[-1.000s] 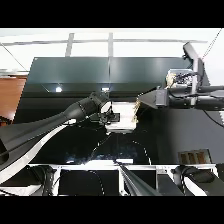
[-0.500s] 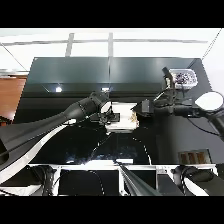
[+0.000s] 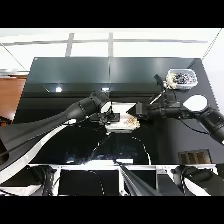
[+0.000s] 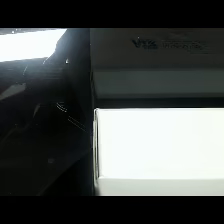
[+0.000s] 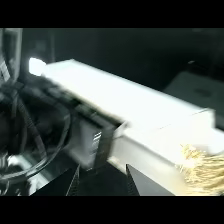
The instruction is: Fold the box and place the chain.
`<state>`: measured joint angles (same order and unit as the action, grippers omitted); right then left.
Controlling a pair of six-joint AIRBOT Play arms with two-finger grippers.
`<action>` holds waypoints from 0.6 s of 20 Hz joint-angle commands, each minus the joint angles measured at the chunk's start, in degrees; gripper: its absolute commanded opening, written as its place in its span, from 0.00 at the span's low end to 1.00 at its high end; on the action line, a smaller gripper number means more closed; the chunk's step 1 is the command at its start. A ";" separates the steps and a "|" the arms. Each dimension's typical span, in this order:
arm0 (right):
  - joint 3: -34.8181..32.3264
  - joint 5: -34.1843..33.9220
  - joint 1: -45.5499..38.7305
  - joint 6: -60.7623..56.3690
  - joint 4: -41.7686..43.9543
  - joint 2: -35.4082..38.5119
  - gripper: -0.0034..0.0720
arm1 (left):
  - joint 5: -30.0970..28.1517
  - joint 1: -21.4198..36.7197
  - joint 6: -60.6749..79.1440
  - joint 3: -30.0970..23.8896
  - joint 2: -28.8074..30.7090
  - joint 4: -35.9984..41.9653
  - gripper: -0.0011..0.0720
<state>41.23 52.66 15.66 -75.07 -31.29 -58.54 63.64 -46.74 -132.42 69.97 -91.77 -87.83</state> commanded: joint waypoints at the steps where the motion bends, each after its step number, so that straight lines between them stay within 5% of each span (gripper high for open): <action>1: -0.07 0.92 -7.72 -0.13 -3.67 0.37 0.50 | 0.04 -0.02 0.02 0.02 0.00 0.02 0.06; 3: -0.09 -5.20 -13.92 -1.60 -12.17 0.35 0.50 | 0.02 -0.02 0.02 0.02 0.00 0.00 0.06; 6: -0.13 -19.93 -19.76 -22.05 -34.47 -0.74 0.51 | 0.04 -0.02 0.02 0.02 0.00 0.00 0.06; 7: -0.11 -23.34 -20.79 -25.07 -37.18 -1.99 0.80 | 0.07 -0.02 0.02 0.02 0.00 0.02 0.06; 8: 0.11 -24.85 -21.55 -24.94 -36.68 -3.72 0.98 | 0.00 0.00 0.02 0.02 0.00 0.00 0.06; 12: 5.57 -24.39 -22.51 -25.00 -35.28 -15.61 0.98 | -0.11 0.00 0.02 0.02 0.00 0.02 0.06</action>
<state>43.62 31.31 -5.32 -96.60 -63.55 -67.29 63.64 -46.74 -132.42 69.97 -91.77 -87.83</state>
